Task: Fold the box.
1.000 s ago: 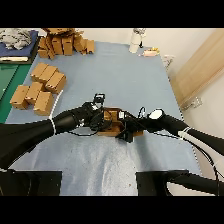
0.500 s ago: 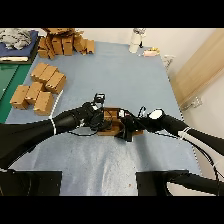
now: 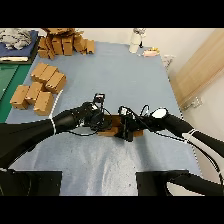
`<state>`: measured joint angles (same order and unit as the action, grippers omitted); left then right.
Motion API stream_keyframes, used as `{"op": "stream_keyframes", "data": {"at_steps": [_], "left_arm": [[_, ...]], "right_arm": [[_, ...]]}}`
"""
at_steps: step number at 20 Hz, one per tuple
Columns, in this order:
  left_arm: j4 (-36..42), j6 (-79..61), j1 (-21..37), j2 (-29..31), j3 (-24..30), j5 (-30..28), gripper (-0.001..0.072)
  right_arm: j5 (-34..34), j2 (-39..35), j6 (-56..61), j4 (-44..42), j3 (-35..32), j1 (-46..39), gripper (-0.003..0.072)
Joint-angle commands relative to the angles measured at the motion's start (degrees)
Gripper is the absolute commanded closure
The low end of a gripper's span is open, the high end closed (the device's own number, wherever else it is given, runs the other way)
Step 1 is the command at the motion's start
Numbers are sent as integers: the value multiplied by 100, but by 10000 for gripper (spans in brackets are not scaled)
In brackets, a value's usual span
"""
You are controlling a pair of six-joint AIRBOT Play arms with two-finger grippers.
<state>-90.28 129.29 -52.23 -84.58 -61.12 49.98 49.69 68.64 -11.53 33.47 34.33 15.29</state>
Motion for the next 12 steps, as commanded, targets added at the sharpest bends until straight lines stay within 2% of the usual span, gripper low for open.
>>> {"op": "stream_keyframes", "data": {"at_steps": [1,5,8,12], "left_arm": [[-15,9,17,-2,0,70,692],[-17,9,17,-2,0,81,692],[28,9,17,4,-7,234,692],[24,9,17,4,-131,345,692]], "right_arm": [[-133,-114,221,55,0,7,74],[-160,-247,354,-7,-2,17,73],[-560,-234,345,120,-13,17,73],[-518,-79,339,142,-13,20,74]]}}
